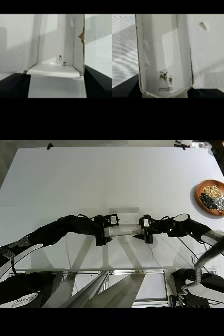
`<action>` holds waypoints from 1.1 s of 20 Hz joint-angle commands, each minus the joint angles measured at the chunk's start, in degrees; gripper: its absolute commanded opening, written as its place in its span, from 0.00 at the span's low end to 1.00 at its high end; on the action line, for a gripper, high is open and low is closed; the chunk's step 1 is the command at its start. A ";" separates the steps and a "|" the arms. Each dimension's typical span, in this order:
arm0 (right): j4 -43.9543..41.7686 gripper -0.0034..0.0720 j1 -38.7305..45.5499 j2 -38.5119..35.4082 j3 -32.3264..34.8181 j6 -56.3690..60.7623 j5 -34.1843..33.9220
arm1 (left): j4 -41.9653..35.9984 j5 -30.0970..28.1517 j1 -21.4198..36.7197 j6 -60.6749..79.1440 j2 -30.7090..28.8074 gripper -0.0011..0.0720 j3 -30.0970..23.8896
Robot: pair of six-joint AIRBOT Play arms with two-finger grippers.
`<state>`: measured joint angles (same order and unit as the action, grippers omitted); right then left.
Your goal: Fold the box and place the chain.
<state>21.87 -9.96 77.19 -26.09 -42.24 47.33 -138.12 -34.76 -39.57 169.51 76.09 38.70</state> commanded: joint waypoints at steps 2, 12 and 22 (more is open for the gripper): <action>0.00 0.58 0.02 -0.02 -0.04 0.02 0.00 | -0.33 0.17 -0.17 0.02 1.95 0.97 0.04; 0.00 0.58 0.02 -0.02 -0.04 0.00 0.00 | -2.45 5.07 -1.99 0.02 2.34 0.88 0.04; 0.00 0.58 0.02 -0.02 -0.07 0.02 0.00 | -1.95 5.49 -2.43 0.02 3.72 0.13 0.04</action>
